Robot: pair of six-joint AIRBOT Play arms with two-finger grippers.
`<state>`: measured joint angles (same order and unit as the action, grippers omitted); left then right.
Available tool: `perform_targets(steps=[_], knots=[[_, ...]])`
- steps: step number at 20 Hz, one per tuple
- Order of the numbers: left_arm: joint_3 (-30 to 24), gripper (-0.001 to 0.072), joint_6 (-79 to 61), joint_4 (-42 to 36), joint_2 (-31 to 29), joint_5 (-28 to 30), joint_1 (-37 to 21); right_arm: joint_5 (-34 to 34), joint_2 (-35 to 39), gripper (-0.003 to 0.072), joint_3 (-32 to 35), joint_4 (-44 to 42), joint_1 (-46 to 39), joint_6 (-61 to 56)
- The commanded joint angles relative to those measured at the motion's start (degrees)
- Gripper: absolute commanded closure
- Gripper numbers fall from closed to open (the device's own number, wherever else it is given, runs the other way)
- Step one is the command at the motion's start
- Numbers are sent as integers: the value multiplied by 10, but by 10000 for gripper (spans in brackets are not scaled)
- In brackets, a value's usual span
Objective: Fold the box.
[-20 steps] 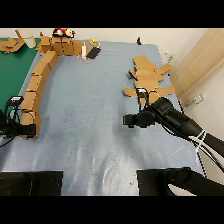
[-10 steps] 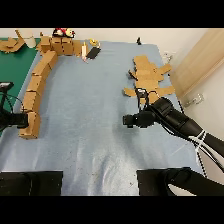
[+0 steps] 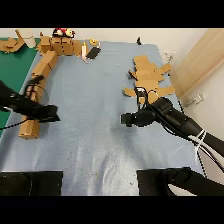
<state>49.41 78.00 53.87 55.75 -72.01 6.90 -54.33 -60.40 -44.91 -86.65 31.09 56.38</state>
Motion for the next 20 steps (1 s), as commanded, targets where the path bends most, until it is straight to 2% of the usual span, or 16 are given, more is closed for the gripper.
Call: perform_targets(steps=[1, 3, 6, 10, 20], knots=[[10, 700, -12, -80, 74, 65, 77, 12, -12, 359, -24, -30, 0, 23], [27, 699, -26, -105, 113, 74, 104, 12, -25, 359, -52, -36, 0, 32], [32, 699, -26, -106, 141, 91, 127, 17, -36, 359, -82, -38, 0, 33], [33, 698, -26, -108, 143, 129, 128, 23, -35, 359, -89, -38, 0, 32], [33, 698, -26, -108, 143, 129, 128, 17, -35, 359, -89, -38, 0, 32]])
